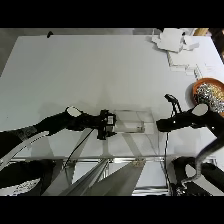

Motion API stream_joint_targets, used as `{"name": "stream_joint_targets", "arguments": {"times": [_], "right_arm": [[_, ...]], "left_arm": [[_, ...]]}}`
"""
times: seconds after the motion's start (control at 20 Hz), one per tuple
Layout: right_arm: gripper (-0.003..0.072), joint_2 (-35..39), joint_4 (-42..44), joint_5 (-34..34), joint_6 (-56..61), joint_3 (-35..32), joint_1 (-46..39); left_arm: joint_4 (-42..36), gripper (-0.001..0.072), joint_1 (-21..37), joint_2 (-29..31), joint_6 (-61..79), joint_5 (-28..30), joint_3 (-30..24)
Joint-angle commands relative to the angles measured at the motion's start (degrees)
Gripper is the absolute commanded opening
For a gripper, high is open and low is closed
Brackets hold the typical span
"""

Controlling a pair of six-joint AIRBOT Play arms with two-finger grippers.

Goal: Fold the box and place the chain.

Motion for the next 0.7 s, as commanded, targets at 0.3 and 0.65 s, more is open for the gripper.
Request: {"name": "stream_joint_targets", "arguments": {"times": [0.3,0.65], "right_arm": [[0.0173,7.9,7.9,3.0,-1.5,-1.0,0.0],[0.028,8.1,10.3,2.1,-1.2,-1.0,5.9]], "left_arm": [[0.0,0.0276,0.0,0.0,0.0,0.0,0.0],[0.0,0.0276,0.0,0.0,0.0,0.0,0.0]]}}
